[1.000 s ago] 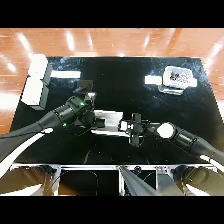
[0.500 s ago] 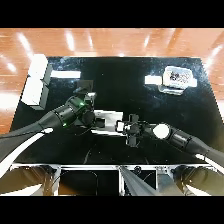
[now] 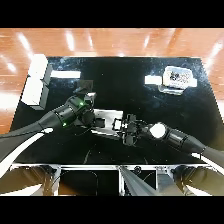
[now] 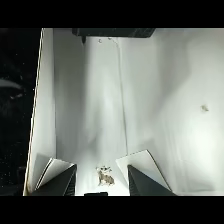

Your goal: Fold the box and place the chain.

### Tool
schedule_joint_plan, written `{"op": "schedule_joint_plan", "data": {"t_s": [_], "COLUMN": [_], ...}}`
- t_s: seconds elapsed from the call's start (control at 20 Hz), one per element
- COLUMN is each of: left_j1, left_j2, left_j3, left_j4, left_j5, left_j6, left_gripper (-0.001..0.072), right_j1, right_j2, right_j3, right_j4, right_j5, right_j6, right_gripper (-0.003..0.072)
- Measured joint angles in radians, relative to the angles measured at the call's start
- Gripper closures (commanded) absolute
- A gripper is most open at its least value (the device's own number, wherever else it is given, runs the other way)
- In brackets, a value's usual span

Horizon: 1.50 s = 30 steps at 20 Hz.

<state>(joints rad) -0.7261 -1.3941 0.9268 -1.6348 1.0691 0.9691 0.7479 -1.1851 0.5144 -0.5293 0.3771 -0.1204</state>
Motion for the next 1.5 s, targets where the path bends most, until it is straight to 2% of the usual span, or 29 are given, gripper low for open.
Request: {"op": "schedule_joint_plan", "data": {"t_s": [0.05,0.15,0.45,0.5,0.55,0.65,0.7,0.75,0.8,1.05,1.25,1.5], "left_j1": [0.000,0.000,0.000,0.000,0.000,0.000,0.000,0.000,0.000,0.000,-0.003,-0.010], "left_j2": [0.000,0.000,0.000,0.000,0.000,0.000,0.000,0.000,0.000,0.000,0.000,0.000], "left_j3": [0.000,0.000,0.000,0.000,0.000,0.000,0.000,0.000,0.000,0.000,0.000,0.000], "left_j4": [0.000,0.000,-0.002,-0.002,-0.002,-0.001,-0.001,-0.002,-0.003,-0.005,-0.006,-0.003], "left_j5": [0.000,0.000,-0.002,-0.002,-0.002,-0.002,-0.002,-0.002,-0.002,-0.002,-0.003,-0.003], "left_j6": [0.000,0.000,-0.001,-0.001,-0.001,0.000,0.000,0.000,0.000,-0.001,-0.006,-0.002], "left_gripper": [0.0688,0.0688,0.0688,0.0688,0.0688,0.0688,0.0688,0.0688,0.0688,0.0688,0.0688,0.0688], "right_j1": [0.000,0.000,0.000,0.000,0.000,0.000,0.000,0.000,0.000,-0.006,-0.084,-0.305], "right_j2": [0.000,-0.001,-0.001,-0.001,-0.001,-0.001,-0.001,-0.001,-0.001,0.000,0.028,0.069], "right_j3": [0.000,0.000,0.000,0.000,0.000,0.000,0.000,0.000,0.000,0.000,0.000,0.000], "right_j4": [0.001,0.003,0.005,0.005,0.005,0.006,0.006,0.005,0.005,0.002,-0.051,-0.164], "right_j5": [0.000,0.002,0.006,0.006,0.008,0.008,0.009,0.011,0.017,0.031,0.067,0.325], "right_j6": [0.000,0.000,0.000,0.000,0.000,0.000,0.000,0.000,0.000,0.014,0.198,0.462], "right_gripper": [0.0263,0.0550,0.0542,0.0453,0.0244,0.0220,0.0360,0.0592,0.0673,0.0672,0.0672,0.0655]}}
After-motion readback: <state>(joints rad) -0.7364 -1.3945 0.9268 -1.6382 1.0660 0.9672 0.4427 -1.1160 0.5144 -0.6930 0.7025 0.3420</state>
